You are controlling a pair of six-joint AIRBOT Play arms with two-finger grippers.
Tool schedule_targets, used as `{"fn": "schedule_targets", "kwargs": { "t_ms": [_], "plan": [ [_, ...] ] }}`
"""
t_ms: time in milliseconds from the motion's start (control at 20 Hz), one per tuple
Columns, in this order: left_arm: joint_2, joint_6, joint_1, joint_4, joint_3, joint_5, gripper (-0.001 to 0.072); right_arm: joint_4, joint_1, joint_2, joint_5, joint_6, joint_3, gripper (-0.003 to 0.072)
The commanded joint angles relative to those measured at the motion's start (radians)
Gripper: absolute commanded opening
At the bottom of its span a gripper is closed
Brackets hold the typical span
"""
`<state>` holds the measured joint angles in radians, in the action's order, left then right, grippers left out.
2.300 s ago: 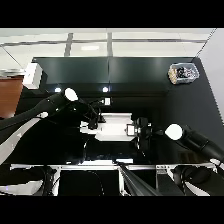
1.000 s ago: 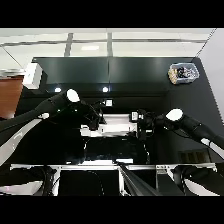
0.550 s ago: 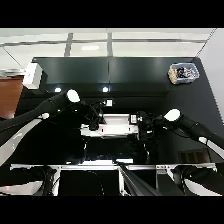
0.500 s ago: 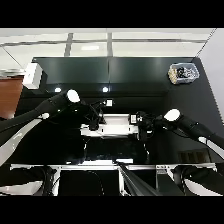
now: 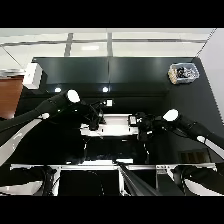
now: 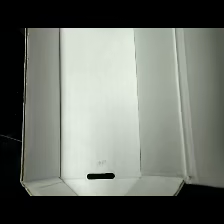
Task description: Fold the box and place the chain.
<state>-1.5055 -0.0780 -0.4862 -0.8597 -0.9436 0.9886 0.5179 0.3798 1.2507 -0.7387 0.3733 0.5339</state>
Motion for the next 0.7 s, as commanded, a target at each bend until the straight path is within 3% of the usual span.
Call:
{"fn": "schedule_targets", "kwargs": {
  "t_ms": [0,400,450,500,600,650],
  "plan": [
    [-0.001,0.001,0.0,0.0,0.0,-0.001,0.0027,0.018,0.014,0.003,0.012,-0.015,0.0,0.0712],
    [-0.001,0.001,0.0,0.0,0.0,0.0,0.0027,0.018,0.015,0.005,0.028,-0.034,0.001,0.0711],
    [-0.001,0.001,0.0,0.0,0.0,0.0,0.0027,0.018,0.015,0.005,0.028,-0.034,0.001,0.0689],
    [-0.001,0.001,0.0,0.0,0.0,0.0,0.0028,0.018,0.015,0.005,0.027,-0.034,0.001,0.0557],
    [0.0,0.001,0.0,0.001,-0.002,-0.001,0.0037,0.018,0.015,0.005,0.027,-0.034,0.001,0.0544],
    [0.006,0.001,0.0,0.001,-0.002,-0.001,0.0151,0.018,0.015,0.005,0.027,-0.034,0.001,0.0543]
  ]
}}
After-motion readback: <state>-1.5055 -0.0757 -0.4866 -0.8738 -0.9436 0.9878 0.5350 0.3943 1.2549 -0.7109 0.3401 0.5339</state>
